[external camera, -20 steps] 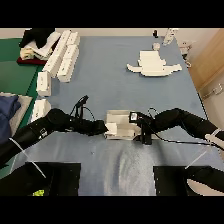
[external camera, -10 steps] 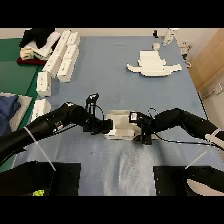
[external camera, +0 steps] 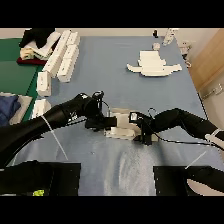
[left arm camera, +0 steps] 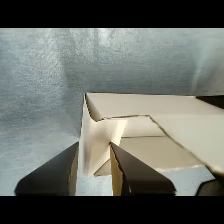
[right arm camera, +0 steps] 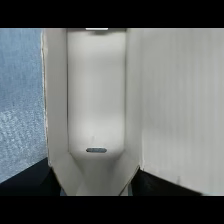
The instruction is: Fold the box.
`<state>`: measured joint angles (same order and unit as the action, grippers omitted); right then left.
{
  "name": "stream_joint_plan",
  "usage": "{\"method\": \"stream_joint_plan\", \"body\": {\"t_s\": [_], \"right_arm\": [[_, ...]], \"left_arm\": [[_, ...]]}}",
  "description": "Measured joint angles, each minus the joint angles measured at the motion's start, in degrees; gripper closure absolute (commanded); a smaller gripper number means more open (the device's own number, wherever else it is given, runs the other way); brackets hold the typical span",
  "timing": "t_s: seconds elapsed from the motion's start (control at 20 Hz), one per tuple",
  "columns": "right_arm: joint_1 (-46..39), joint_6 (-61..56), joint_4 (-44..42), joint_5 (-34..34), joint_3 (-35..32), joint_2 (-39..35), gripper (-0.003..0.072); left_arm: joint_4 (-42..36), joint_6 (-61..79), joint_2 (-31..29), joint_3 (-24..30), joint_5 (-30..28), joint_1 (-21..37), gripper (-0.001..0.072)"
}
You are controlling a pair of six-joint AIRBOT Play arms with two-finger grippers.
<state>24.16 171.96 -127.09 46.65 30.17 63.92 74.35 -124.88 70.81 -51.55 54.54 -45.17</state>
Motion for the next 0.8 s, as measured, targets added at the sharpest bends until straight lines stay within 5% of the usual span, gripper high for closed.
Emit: {"method": "stream_joint_plan", "body": {"t_s": [0.8], "right_arm": [[0.0,0.02,0.02,-0.07,0.0,0.0,0.0168]], "left_arm": [[4.35,-0.81,6.69,-5.46,4.5,-2.97,0.0409]]}}
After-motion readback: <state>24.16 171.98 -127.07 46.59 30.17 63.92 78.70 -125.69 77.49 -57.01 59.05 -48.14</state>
